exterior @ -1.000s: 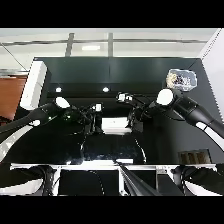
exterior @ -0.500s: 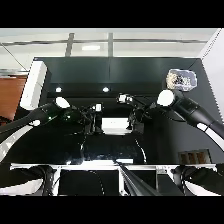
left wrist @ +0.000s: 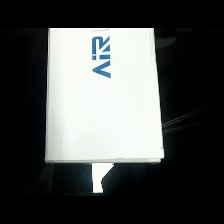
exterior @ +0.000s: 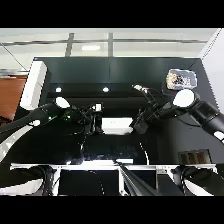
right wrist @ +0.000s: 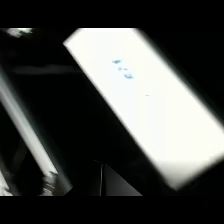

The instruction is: Fold the box and place the chain.

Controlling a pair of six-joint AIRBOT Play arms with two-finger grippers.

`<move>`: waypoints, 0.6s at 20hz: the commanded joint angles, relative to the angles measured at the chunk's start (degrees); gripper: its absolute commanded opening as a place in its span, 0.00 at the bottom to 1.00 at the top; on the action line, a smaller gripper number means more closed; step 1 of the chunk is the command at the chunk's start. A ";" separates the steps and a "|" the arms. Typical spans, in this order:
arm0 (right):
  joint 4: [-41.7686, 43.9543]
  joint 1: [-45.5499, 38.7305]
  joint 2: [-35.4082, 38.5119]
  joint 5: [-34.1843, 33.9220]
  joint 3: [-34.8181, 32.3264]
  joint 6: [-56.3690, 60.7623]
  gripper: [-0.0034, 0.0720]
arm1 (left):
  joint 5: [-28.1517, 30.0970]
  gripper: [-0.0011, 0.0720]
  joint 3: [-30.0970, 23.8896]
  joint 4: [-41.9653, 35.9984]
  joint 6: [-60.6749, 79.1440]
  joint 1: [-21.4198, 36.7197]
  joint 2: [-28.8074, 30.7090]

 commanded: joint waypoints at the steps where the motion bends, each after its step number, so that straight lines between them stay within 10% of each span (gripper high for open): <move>1: 21.94 -0.61 -1.40 -6.34 -6.19 2.10 0.05 | 0.33 0.50 0.02 0.02 -0.04 0.02 0.00; 12: 17.94 1.18 -13.66 -15.17 -6.71 5.62 0.06 | 0.39 0.51 0.02 0.02 -0.07 0.02 0.00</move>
